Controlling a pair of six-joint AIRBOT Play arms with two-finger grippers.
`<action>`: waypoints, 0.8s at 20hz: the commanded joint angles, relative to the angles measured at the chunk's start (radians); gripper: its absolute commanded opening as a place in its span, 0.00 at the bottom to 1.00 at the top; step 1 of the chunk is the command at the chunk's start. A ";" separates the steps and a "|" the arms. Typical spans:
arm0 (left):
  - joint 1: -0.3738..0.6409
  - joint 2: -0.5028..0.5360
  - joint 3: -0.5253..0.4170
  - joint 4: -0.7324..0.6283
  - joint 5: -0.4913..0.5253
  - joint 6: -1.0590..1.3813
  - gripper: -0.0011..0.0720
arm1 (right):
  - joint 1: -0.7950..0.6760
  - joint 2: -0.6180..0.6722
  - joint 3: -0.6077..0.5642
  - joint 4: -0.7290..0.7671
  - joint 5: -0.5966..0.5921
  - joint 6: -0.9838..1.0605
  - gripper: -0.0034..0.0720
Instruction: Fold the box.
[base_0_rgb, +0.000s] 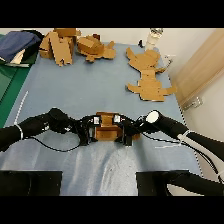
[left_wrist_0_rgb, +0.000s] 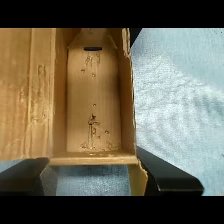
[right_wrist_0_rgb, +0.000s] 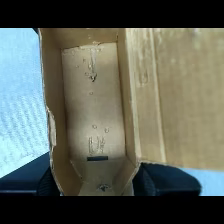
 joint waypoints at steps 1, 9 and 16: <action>-0.001 -0.001 0.001 -0.002 -0.007 0.007 0.58 | 0.001 0.000 0.001 0.001 -0.001 0.000 0.76; -0.001 -0.001 0.001 -0.003 -0.008 -0.003 0.58 | 0.001 0.000 0.001 0.002 0.000 0.000 0.77; -0.001 0.000 0.001 -0.002 -0.006 -0.019 0.58 | 0.000 0.000 0.001 -0.013 0.002 0.077 0.98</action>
